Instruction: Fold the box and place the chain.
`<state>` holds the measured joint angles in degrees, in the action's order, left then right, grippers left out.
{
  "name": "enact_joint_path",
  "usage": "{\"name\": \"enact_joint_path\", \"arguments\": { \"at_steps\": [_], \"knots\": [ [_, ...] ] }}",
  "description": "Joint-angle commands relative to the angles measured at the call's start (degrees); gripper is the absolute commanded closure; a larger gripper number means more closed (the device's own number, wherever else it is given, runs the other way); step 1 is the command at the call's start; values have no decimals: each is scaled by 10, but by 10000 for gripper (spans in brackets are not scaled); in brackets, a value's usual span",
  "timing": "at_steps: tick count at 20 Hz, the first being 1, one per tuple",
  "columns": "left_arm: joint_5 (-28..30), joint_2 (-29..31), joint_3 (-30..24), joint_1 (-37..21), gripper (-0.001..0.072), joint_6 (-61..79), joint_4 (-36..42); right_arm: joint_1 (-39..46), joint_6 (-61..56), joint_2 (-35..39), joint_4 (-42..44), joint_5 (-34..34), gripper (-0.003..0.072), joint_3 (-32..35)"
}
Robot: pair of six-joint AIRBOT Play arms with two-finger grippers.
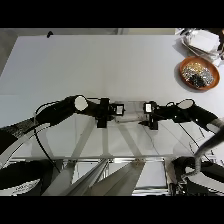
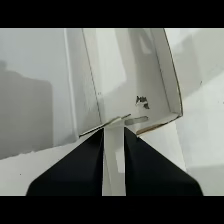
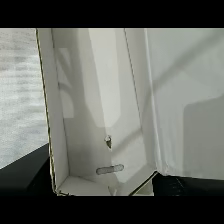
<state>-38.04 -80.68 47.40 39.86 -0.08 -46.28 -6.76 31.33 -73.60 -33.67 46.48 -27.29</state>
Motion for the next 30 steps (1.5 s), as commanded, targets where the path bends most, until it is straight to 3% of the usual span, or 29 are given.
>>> {"name": "enact_joint_path", "arguments": {
  "at_steps": [1,15,16,17,18,21,22,26,30],
  "knots": [
    [11,0,0,7,578,5,29,0,0,0,0,0,229,0],
    [12,-19,1,30,547,5,76,0,0,0,0,0,229,0],
    [11,-22,1,33,505,5,78,0,0,0,0,0,229,0],
    [12,-26,1,35,376,5,82,0,0,0,0,0,229,0],
    [12,-30,1,35,298,5,81,0,0,0,0,0,229,0],
    [12,-33,1,34,297,5,81,0,0,0,0,0,229,0],
    [12,-32,1,33,310,5,81,0,0,0,0,0,229,0],
    [1,-1,1,30,701,-29,58,0,0,0,0,0,229,0],
    [-26,67,0,-5,706,-187,-1,0,0,0,0,0,229,0]
  ]
}}
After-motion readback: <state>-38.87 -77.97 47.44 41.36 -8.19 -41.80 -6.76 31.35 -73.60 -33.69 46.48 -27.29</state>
